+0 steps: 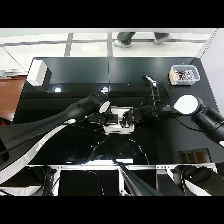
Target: Fold the box and place the chain.
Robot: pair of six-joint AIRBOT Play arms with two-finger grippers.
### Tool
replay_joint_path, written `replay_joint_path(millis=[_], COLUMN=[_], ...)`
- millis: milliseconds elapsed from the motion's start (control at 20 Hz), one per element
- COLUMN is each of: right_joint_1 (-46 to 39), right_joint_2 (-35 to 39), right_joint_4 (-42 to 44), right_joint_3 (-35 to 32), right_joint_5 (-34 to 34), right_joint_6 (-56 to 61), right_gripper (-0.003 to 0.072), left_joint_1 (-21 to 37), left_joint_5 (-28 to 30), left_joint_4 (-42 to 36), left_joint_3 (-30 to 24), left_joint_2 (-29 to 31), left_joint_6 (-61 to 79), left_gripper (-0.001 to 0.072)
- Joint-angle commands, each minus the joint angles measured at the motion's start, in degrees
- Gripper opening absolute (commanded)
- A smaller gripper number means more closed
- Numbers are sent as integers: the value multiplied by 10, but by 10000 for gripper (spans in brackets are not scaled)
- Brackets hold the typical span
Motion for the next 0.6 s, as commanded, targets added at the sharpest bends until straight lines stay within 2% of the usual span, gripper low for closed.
replay_joint_path(millis=[0, 50, 200, 450, 550], right_joint_1=[7, 6, -4, -87, -108], right_joint_2=[-7, -7, -7, -7, -7], right_joint_4=[-3, -5, -51, -167, -181], right_joint_3=[-4, -4, -4, -4, -4], right_joint_5=[-13, -11, 5, 98, 106], right_joint_6=[0, 0, 0, 2, 1], right_gripper=[187, 319, 318, 317, 317], left_joint_1=[0, 0, 0, 0, 0], left_joint_5=[0, 0, 1, 1, 5], left_joint_4=[0, 0, 0, 0, 7], left_joint_3=[0, 0, 0, 0, 0], left_joint_2=[0, 0, 0, 0, 0], left_joint_6=[1, 1, 1, 1, 1], left_gripper=[25, 25, 25, 25, 25])
